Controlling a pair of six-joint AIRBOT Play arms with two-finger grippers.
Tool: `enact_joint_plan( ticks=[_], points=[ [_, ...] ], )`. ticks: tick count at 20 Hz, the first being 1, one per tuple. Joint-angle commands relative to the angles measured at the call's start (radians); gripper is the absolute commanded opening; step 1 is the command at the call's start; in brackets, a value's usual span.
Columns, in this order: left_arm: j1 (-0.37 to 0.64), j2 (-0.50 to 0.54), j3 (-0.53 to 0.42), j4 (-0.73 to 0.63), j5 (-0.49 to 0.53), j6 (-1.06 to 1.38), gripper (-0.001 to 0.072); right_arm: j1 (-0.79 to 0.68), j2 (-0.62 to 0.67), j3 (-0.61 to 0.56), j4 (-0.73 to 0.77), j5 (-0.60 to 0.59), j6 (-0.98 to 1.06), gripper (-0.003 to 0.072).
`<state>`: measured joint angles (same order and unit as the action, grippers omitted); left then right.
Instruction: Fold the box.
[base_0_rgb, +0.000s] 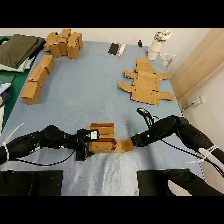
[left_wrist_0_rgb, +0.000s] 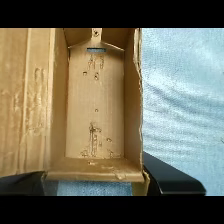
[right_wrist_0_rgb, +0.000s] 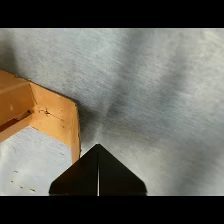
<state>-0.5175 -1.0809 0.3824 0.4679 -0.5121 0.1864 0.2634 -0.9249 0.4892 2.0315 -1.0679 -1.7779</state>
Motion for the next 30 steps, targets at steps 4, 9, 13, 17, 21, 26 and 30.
enact_joint_plan(
  ticks=[4,9,13,17,21,26,30],
  points=[
    [0.000,0.000,0.001,0.000,0.000,0.000,0.0532,0.008,-0.011,-0.036,0.058,0.051,-0.065,0.0001],
    [0.000,0.000,0.001,0.000,0.000,0.000,0.0532,0.013,-0.019,-0.040,0.111,0.054,-0.064,0.0001],
    [0.000,0.000,0.001,0.000,0.000,0.000,0.0532,0.013,-0.019,-0.040,0.174,0.049,-0.064,0.0001],
    [0.000,0.000,0.001,0.000,0.000,0.000,0.0532,0.013,-0.027,-0.040,0.267,0.065,-0.095,0.0001],
    [0.000,0.000,0.001,0.000,0.000,0.000,0.0532,0.013,-0.027,-0.040,0.288,0.075,-0.100,0.0001],
    [0.000,0.000,0.001,0.000,0.000,0.000,0.0532,0.043,-0.024,-0.032,0.323,0.072,-0.100,0.0037],
    [0.000,0.000,0.001,0.000,0.000,0.000,0.0532,0.101,-0.023,-0.005,0.319,0.085,-0.088,0.0244]
  ],
)
